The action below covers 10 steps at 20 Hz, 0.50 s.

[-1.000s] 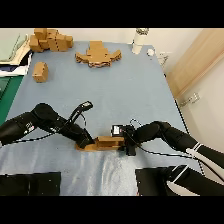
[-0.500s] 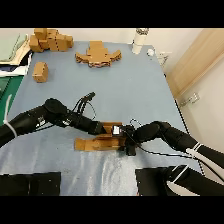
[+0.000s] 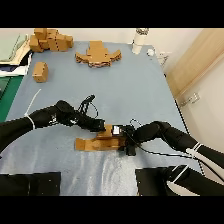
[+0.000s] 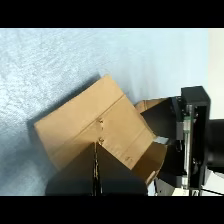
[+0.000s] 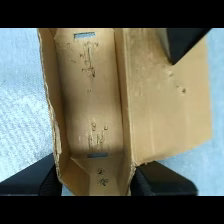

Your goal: Fold the box.

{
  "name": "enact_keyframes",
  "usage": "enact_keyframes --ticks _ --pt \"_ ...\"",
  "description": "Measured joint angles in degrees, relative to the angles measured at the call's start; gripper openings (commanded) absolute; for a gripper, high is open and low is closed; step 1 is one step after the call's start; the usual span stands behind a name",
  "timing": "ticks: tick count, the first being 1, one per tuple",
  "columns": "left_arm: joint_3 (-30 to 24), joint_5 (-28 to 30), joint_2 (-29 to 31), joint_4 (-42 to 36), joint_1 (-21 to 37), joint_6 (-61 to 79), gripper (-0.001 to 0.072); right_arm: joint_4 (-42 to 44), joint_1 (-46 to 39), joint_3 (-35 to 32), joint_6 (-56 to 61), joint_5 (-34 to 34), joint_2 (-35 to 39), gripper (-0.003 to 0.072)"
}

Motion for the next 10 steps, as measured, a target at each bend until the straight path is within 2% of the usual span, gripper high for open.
enact_keyframes --ticks 5,7,10 --pt "0.04 -0.42 -0.85 0.04 0.24 1.09 0.0011 -0.02 0.00 0.00 0.00 0.00 0.00 0.0505" --pt "0.07 -1.57 0.07 -1.53 1.01 5.60 0.0010 -0.02 0.00 0.00 0.00 0.00 0.00 0.0505" --pt "0.11 -6.43 3.06 -4.50 3.58 17.38 0.0011 -0.02 0.00 0.00 0.00 0.00 0.00 0.0505"
